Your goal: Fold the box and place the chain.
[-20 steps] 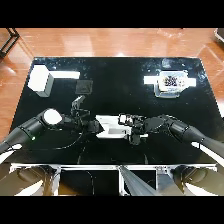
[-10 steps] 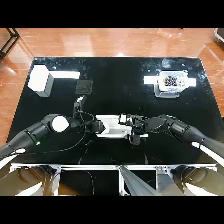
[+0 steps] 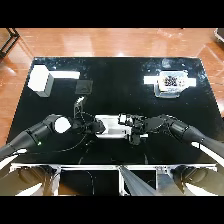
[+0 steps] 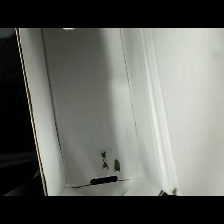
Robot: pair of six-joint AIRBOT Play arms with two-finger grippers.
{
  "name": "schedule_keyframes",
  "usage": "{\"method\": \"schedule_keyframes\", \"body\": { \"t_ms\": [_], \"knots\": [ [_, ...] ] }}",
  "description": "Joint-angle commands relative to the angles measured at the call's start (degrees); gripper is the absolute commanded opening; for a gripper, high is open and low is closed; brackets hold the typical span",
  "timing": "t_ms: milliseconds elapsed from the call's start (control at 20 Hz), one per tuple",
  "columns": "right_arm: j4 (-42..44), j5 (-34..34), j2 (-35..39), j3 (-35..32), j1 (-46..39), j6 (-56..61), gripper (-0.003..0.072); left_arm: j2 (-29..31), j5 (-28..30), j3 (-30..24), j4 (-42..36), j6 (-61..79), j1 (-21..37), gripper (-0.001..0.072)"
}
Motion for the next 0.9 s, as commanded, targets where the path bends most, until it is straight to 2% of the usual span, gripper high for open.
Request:
{"method": "schedule_keyframes", "body": {
  "t_ms": [0, 50, 150, 300, 650, 700, 750, 850],
  "knots": [
    [0.0, 0.0, 0.0, 0.0, 0.0, 0.0, 0.0216, 0.0, -1.0, 2.0, 15.8, -14.9, -3.6, 0.0554],
    [0.0, 0.0, 0.0, 0.0, 0.0, 0.0, 0.0216, 0.0, -1.1, 2.6, 21.3, -20.3, -5.0, 0.0554],
    [0.0, 0.0, 0.0, 0.0, 0.0, 0.0, 0.0216, -0.5, -4.1, 3.9, 27.1, -26.1, -6.8, 0.0555],
    [0.0, 0.0, 0.0, 0.0, 0.0, 0.0, 0.0216, -3.9, -10.4, 7.0, 29.9, -26.6, -8.7, 0.0554],
    [0.0, 0.0, 0.0, 0.0, 0.0, 0.0, 0.0216, -12.6, -18.3, 15.8, 33.9, -29.6, -12.5, 0.0553],
    [0.0, 0.0, 0.0, 0.0, 0.0, 0.0, 0.0217, -13.2, -18.9, 16.6, 34.1, -30.3, -12.7, 0.0534],
    [0.0, 0.0, 0.0, 0.0, 0.0, 0.0, 0.0216, -13.6, -19.1, 17.0, 34.0, -30.8, -12.7, 0.0464],
    [0.0, 0.0, 0.0, 0.0, 0.0, 0.0, 0.0216, -13.6, -19.0, 17.0, 34.0, -31.0, -12.7, 0.044]
  ]
}}
